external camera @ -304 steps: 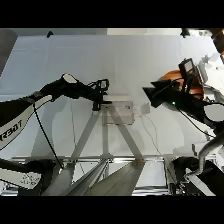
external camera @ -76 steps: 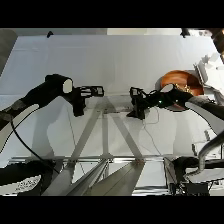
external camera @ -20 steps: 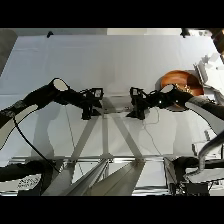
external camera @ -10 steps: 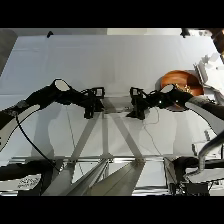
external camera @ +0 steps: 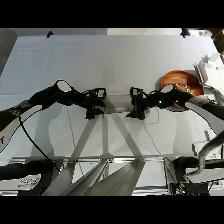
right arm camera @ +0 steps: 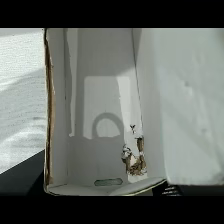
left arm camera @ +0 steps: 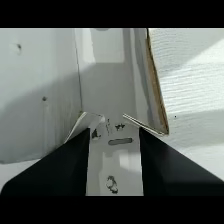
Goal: Fold the box and place the chain.
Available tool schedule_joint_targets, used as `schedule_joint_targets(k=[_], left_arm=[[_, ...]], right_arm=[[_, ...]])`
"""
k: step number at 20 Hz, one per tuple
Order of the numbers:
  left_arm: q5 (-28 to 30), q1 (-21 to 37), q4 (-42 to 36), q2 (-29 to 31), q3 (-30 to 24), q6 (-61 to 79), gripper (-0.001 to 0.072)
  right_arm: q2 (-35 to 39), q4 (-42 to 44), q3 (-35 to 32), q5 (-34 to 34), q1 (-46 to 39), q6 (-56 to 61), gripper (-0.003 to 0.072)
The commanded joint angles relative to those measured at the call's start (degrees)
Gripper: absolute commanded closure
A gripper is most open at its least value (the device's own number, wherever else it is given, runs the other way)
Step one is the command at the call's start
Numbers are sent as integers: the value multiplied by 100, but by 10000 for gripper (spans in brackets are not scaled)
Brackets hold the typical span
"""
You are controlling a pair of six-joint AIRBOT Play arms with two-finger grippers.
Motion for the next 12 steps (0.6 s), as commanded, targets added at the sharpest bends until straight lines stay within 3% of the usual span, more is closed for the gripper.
schedule_joint_targets(k=[1,3,4,8,12], left_arm=[[35,-2,-2,7,-2,-153,413],[15,-2,57,81,-2,-153,657],[15,-2,61,133,-2,-153,695],[11,9,210,492,-2,-243,694],[-37,37,1029,1108,-2,-1069,694]], right_arm=[[4,2,4,2,0,0,283],[4,2,4,2,0,0,283],[4,2,4,2,0,0,283],[4,2,4,2,0,0,283],[4,2,4,2,0,0,283]])
